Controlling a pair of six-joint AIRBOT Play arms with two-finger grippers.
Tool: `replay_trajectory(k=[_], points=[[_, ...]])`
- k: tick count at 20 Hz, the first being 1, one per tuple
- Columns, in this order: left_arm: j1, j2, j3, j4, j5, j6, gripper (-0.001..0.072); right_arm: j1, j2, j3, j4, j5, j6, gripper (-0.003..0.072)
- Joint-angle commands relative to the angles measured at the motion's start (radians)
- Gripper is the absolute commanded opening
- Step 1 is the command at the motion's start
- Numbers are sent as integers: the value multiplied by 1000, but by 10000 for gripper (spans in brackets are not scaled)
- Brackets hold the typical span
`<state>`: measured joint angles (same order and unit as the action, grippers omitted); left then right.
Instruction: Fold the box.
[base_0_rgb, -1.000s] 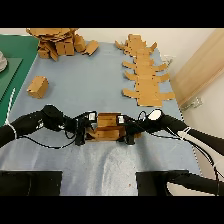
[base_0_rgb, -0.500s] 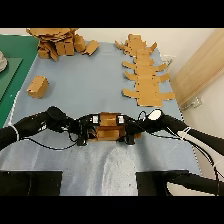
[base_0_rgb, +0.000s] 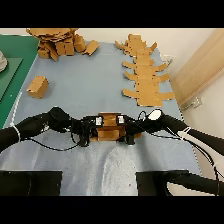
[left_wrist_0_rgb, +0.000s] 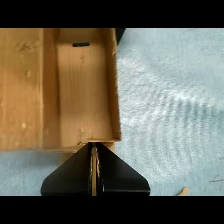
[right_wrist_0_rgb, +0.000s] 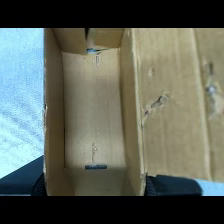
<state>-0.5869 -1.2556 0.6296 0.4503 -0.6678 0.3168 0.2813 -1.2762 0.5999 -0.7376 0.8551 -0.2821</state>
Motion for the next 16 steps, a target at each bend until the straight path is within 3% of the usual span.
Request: replay_trajectory(k=[1, 12, 13, 14, 15, 16], points=[[-22, 1, 1, -1, 42, 1, 51, 0, 0, -1, 0, 0, 0, 594], [-24, 0, 1, -54, 89, 35, 54, 0, 0, -1, 0, 0, 0, 594], [-24, 0, 1, -54, 89, 34, 100, 0, 0, -1, 0, 0, 0, 594], [-24, 0, 1, -63, 88, 33, 329, 0, 0, -1, 0, 0, 0, 594], [-24, 0, 1, -85, 85, 33, 421, 0, 0, -1, 0, 0, 0, 594], [-24, 0, 1, -96, 84, 33, 416, 0, 0, -1, 0, 0, 0, 594]])
